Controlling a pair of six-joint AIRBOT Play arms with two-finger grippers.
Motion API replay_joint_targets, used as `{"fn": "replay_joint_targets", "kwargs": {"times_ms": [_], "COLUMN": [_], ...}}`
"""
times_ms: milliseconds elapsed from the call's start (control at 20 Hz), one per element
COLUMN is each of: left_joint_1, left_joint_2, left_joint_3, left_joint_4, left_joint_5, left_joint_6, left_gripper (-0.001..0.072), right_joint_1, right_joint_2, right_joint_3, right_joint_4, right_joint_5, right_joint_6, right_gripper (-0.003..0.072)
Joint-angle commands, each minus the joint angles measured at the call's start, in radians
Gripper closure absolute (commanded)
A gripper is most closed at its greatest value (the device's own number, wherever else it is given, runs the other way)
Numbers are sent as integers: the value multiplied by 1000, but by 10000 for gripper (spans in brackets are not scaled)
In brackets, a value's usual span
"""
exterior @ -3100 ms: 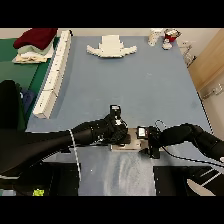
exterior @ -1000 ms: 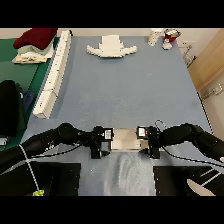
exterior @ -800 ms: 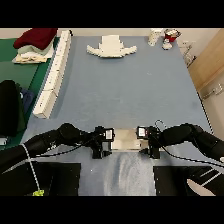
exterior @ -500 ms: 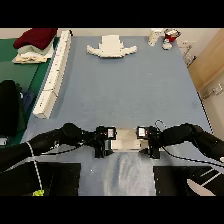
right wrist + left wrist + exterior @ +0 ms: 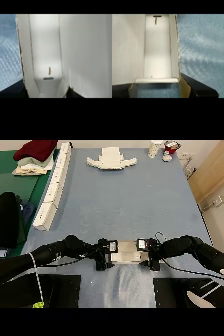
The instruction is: Fold the box.
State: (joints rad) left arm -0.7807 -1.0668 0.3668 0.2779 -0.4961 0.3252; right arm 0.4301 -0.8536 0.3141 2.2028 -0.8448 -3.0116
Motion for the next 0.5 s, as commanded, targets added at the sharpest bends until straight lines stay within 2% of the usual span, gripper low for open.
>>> {"fn": "replay_joint_targets", "kwargs": {"times_ms": [0, 300, 400, 450], "left_joint_1": [-18, -18, -18, -18], "left_joint_2": [-2, -10, -18, -19], "left_joint_3": [1, 7, 14, 18], "left_joint_4": [21, 39, 52, 68], "left_joint_5": [22, 43, 43, 43], "left_joint_6": [-15, -54, -72, -89], "left_gripper": [15, 18, 295, 293], "right_joint_1": [0, 0, 0, 0], "right_joint_2": [1, 1, 1, 1], "right_joint_3": [0, 0, 0, 0], "right_joint_4": [0, 0, 0, 0], "right_joint_5": [2, 2, 2, 2], "right_joint_6": [0, 0, 0, 0], "right_gripper": [177, 177, 177, 178]}}
